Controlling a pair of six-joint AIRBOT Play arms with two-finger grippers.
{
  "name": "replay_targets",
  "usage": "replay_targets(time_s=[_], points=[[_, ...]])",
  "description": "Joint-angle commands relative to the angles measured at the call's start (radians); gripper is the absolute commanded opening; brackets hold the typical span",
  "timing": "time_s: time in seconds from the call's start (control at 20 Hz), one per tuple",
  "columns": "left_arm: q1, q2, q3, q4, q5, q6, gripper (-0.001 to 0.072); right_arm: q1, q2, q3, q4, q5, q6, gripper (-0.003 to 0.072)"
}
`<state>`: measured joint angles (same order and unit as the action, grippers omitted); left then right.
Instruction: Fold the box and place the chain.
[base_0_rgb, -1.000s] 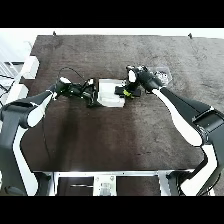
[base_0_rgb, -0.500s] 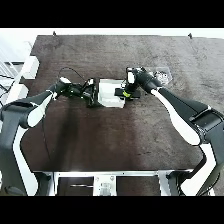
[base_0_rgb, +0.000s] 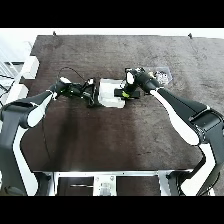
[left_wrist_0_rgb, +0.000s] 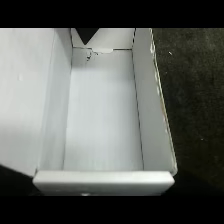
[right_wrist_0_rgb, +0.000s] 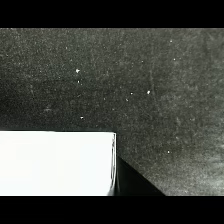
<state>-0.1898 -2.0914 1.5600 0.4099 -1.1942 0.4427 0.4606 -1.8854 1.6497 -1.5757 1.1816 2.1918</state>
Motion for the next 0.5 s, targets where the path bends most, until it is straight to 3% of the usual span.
replay_targets(time_s=[0.0, 0.05, 0.35, 0.4, 0.45], points=[[0.001, 0.0, 0.0, 0.002, 0.002, 0.0, 0.0624, 0.002, 0.0, 0.001, 0.003, -0.013, -0.001, 0.0166], [0.001, 0.0, 0.0, 0.002, 0.002, 0.0, 0.0624, 0.002, 0.0, 0.002, 0.004, -0.012, -0.001, 0.0292], [0.001, 0.0, 0.0, 0.002, 0.002, 0.0, 0.0624, 0.008, 0.023, 0.007, 0.005, -0.01, -0.015, 0.039], [0.0, 0.0, 0.0, 0.002, 0.003, 0.0, 0.0624, 0.01, 0.031, 0.007, 0.008, -0.007, -0.026, 0.0483], [0.001, 0.0, 0.0, 0.002, 0.002, 0.0, 0.0624, 0.012, 0.042, 0.007, 0.013, -0.001, -0.031, 0.0508]])
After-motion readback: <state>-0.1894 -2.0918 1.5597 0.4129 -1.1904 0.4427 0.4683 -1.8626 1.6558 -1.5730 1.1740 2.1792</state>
